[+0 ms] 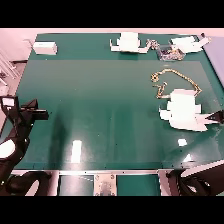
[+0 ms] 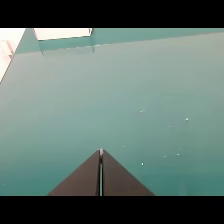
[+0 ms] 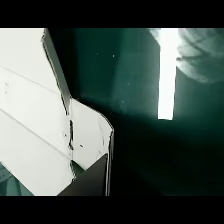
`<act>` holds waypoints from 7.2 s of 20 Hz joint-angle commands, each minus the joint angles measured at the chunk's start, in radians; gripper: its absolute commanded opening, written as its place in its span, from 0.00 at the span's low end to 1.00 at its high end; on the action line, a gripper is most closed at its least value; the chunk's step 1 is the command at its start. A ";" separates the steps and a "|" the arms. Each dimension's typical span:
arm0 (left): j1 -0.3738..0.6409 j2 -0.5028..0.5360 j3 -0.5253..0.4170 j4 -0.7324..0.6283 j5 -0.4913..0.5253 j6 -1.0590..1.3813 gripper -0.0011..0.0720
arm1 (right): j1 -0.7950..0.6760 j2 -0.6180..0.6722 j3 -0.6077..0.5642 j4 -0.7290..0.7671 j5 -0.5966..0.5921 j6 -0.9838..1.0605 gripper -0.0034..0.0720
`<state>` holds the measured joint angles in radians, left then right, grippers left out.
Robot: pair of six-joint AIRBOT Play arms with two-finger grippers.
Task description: Fold the box and place the chain.
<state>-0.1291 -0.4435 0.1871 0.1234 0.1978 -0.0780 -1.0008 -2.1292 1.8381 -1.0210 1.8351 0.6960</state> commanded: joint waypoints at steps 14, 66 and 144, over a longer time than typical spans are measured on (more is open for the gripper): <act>0.000 0.001 0.000 0.000 0.000 0.000 0.04 | 0.343 0.359 -0.407 0.650 0.006 -0.010 0.06; 0.000 0.001 0.002 0.052 -0.238 -0.011 0.75 | 1.061 0.361 -0.601 0.414 -0.849 0.227 0.05; 0.011 -1.743 1.674 0.332 -1.462 -0.377 0.68 | 1.062 0.361 -0.584 0.417 -0.830 0.190 0.06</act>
<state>-0.1009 -2.1815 1.8606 0.4610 -1.2621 -0.4854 0.0601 -1.7676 1.2545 -0.6041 1.0054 0.8883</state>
